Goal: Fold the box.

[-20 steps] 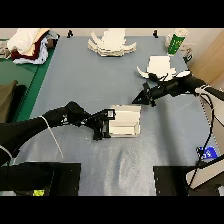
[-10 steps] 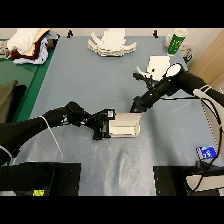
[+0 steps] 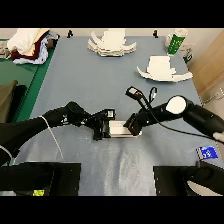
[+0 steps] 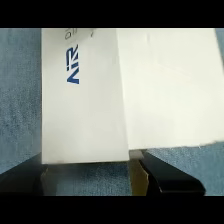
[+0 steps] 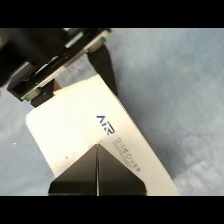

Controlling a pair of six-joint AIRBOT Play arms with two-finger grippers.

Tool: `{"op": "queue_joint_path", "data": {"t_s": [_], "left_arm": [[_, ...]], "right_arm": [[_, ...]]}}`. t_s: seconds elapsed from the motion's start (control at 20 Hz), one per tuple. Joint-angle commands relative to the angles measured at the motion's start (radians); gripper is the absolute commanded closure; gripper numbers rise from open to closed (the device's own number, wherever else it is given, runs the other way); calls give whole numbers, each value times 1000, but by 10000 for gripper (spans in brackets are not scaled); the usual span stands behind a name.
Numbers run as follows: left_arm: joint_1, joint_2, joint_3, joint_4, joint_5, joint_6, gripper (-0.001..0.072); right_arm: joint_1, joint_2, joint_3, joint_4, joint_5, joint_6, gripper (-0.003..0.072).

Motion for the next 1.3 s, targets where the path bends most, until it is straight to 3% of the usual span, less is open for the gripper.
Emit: {"op": "queue_joint_path", "data": {"t_s": [0.0,0.15,0.25,0.35,0.4,0.55,0.65,1.25], "left_arm": [[0,0,0,0,0,0,374],[0,0,0,0,1,0,374],[0,0,0,0,0,0,374],[0,0,0,0,0,0,374],[0,0,0,0,0,0,374],[0,0,0,0,0,0,374],[0,0,0,0,0,0,374],[0,0,0,0,0,0,374]], "right_arm": [[109,116,-79,-106,-188,-70,680],[146,123,-77,-184,-192,-127,473],[166,123,-77,-186,-187,-196,268],[193,120,-77,-197,-185,-268,260],[203,108,-77,-218,-192,-298,204],[207,51,-77,-279,-227,-373,196],[212,33,-77,-278,-246,-426,152],[219,39,-57,-270,-296,-502,156]]}}
